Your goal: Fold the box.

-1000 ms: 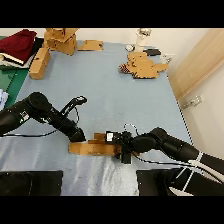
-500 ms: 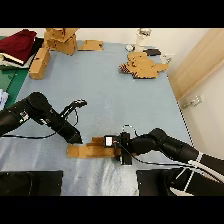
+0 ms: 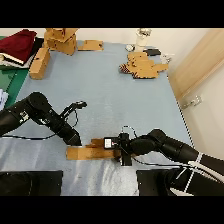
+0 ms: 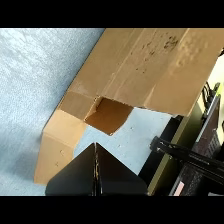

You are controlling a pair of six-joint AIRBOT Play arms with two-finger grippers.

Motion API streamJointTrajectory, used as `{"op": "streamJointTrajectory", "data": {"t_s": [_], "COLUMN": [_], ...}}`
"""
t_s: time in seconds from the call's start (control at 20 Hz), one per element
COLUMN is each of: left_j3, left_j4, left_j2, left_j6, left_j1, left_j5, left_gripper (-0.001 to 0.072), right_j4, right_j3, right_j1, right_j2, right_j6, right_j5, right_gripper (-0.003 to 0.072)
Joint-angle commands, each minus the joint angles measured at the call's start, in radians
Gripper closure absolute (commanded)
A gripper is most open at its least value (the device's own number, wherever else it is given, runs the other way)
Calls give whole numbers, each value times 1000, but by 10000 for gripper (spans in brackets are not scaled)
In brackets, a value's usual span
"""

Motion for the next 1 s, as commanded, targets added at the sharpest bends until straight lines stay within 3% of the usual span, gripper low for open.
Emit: {"op": "streamJointTrajectory", "data": {"t_s": [0.0,0.95], "left_j3": [0,0], "left_j4": [-1,-27], "left_j2": [0,0], "left_j6": [-7,3], "left_j1": [0,-1], "left_j5": [16,34], "left_gripper": [696,696], "right_j4": [4,79], "right_j3": [0,0], "right_j1": [1,0], "right_j2": [-1,-53], "right_j6": [0,1], "right_j5": [1,27], "right_gripper": [89,85]}}
